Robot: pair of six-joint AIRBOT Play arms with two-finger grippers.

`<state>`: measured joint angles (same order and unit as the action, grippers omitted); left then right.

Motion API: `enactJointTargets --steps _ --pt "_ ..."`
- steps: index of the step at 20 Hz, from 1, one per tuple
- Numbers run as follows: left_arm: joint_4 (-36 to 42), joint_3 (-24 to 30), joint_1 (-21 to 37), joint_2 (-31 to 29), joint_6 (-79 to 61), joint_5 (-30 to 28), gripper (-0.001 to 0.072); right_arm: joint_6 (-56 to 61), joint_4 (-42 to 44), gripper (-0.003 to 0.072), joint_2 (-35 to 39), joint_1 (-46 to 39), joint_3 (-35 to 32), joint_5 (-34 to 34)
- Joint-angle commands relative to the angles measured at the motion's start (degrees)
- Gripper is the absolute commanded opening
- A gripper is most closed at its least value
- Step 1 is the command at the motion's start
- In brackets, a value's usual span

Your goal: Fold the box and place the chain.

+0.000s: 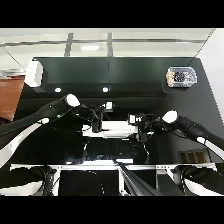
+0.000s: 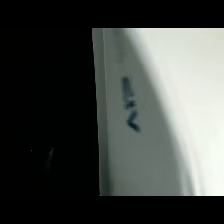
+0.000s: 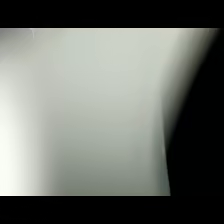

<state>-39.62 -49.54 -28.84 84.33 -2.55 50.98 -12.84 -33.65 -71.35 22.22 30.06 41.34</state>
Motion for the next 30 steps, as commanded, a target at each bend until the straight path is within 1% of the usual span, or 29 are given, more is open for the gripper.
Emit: enactJointTargets --steps 1,3,6,7,8,9,10,11,12,13,14,15,16,17,18,19,20,21,22,23,24,26,27,28,29,30 --pt "-7.89 -1.25 0.81 -2.93 7.96 3.65 0.0711 0.02 -0.04 0.0408 0.0 0.04 -0.04 -0.09" --pt "-15.93 -1.55 2.36 -7.04 13.99 6.49 0.0711 0.04 -0.02 0.0408 0.0 0.04 -0.04 -0.07" --pt "-22.91 -1.55 7.54 -13.92 29.27 10.12 0.0708 0.04 -0.02 0.0408 -0.02 0.04 -0.04 -0.09" --pt "-23.8 -1.55 10.01 -16.02 33.53 12.72 0.0653 0.04 -0.02 0.0408 0.0 0.04 -0.04 -0.09" --pt "-23.1 -1.55 12.17 -17.57 38.07 16.33 0.0367 0.04 -0.02 0.0409 0.0 0.04 -0.04 -0.09" --pt "-21.27 -1.46 13.57 -18.34 42.29 20.52 0.003 0.04 -0.02 0.0409 0.0 0.04 -0.04 -0.09" --pt "-17.27 -1.05 14.29 -18.4 44.02 25.22 0.0026 0.04 -0.02 0.0408 0.0 0.04 -0.04 -0.09" --pt "-10.84 0.37 14.03 -18.38 44.19 29.18 0.0025 0.04 -0.02 0.0409 0.0 0.04 -0.04 -0.09" --pt "-4.52 2.58 12.81 -18.38 44.11 30.14 0.0026 0.04 -0.02 0.0409 0.0 0.04 -0.04 -0.09" --pt "1.64 5.57 10.64 -18.36 43.47 28.74 0.0026 0.04 -0.02 0.0409 0.0 0.04 -0.04 -0.09" --pt "8.33 8.98 8.33 -18.21 39.71 25.68 0.0026 0.04 -0.02 0.0409 0.0 0.04 -0.04 -0.09" --pt "15.34 12.22 6.69 -17.99 34.21 21.16 0.0026 0.04 -0.02 0.0409 0.0 0.04 -0.04 -0.09" --pt "23.04 15.23 5.6 -17.59 29.33 14.91 0.0025 0.04 -0.02 0.0408 0.0 0.04 -0.04 -0.09" --pt "30.84 17.62 4.74 -17.05 24.26 7.21 0.0025 0.04 -0.02 0.0408 0.0 0.04 -0.04 -0.09" --pt "36.35 18.69 4.24 -16.55 20.28 0.44 0.0025 0.04 -0.02 0.0408 0.0 0.04 -0.04 -0.07" --pt "39.32 18.43 3.96 -16.17 17.57 -6.1 0.0025 0.04 -0.02 0.0408 0.0 0.04 -0.04 -0.07" --pt "39.52 17.55 3.98 -16.02 16.0 -11.37 0.0025 0.04 -0.02 0.0408 0.0 0.04 -0.04 -0.09" --pt "36.48 16.41 4.02 -15.78 16.26 -17.59 0.0024 0.04 -0.02 0.0409 0.0 0.04 -0.04 -0.09" --pt "33.03 15.23 4.04 -15.08 18.88 -21.92 0.0025 0.04 -0.02 0.0408 0.0 0.04 -0.04 -0.07" --pt "28.3 13.81 4.31 -13.84 22.05 -22.23 0.0025 0.02 -0.04 0.0409 0.0 0.04 -0.04 -0.07" --pt "22.51 12.11 4.44 -12.11 26.23 -19.91 0.0025 0.02 -0.04 0.0408 0.0 0.04 -0.04 -0.04" --pt "8.37 7.89 4.2 -7.26 33.81 -10.88 0.0025 0.02 -0.04 0.0408 0.0 0.04 -0.04 -0.04" --pt "2.86 6.12 3.96 -5.05 36.48 -7.21 0.0024 0.02 -0.04 0.0409 0.0 0.04 -0.04 -0.04" --pt "-1.57 4.52 3.67 -3.08 39.5 -4.9 0.0024 0.02 -0.04 0.0408 0.0 0.04 -0.04 -0.04" --pt "-4.13 3.34 3.54 -1.77 41.46 -3.37 0.0025 0.02 -0.04 0.0408 0.0 0.04 -0.04 -0.04" --pt "-4.76 2.27 3.54 -0.79 41.77 -1.27 0.0025 0.02 -0.04 0.0408 0.0 0.04 -0.04 -0.04"
